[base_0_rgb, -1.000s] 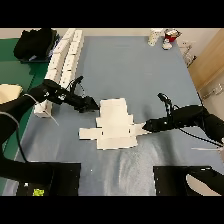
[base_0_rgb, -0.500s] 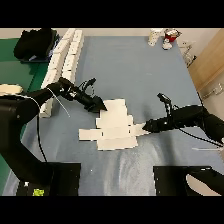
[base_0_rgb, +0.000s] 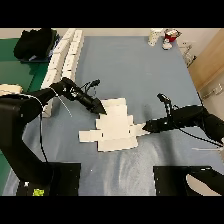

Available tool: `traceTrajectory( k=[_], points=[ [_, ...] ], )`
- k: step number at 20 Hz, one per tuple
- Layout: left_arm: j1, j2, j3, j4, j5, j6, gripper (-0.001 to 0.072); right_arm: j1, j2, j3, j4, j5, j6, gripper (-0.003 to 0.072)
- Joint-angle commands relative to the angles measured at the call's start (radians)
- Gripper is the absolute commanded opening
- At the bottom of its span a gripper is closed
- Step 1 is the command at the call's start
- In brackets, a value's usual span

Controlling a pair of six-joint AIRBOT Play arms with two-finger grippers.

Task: Fold the box.

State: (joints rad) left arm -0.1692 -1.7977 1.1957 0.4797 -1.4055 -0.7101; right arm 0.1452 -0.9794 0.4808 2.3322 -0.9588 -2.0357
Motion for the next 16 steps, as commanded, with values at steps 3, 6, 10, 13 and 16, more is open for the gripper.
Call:
traceTrajectory(
  k=[3,6,10,13,16],
  points=[
    [0.0,-0.001,0.001,-0.001,-0.055,0.039,0.0174,0.001,0.0,0.0,-0.006,0.002,0.0,0.0004],
    [-0.01,-0.001,0.001,0.0,-0.065,0.047,0.0173,0.0,0.0,0.0,-0.007,0.007,0.0,0.0004],
    [-0.023,-0.001,0.002,0.005,-0.069,0.084,0.0013,0.0,0.0,0.0,-0.008,0.01,0.0,0.0004],
    [-0.024,0.0,0.001,0.002,-0.079,0.119,0.0013,0.0,0.0,0.0,-0.008,0.01,0.0,0.0005],
    [-0.025,0.0,0.002,-0.006,-0.08,0.129,0.0011,0.0,0.0,0.001,-0.018,0.013,-0.016,0.0018]
  ],
)
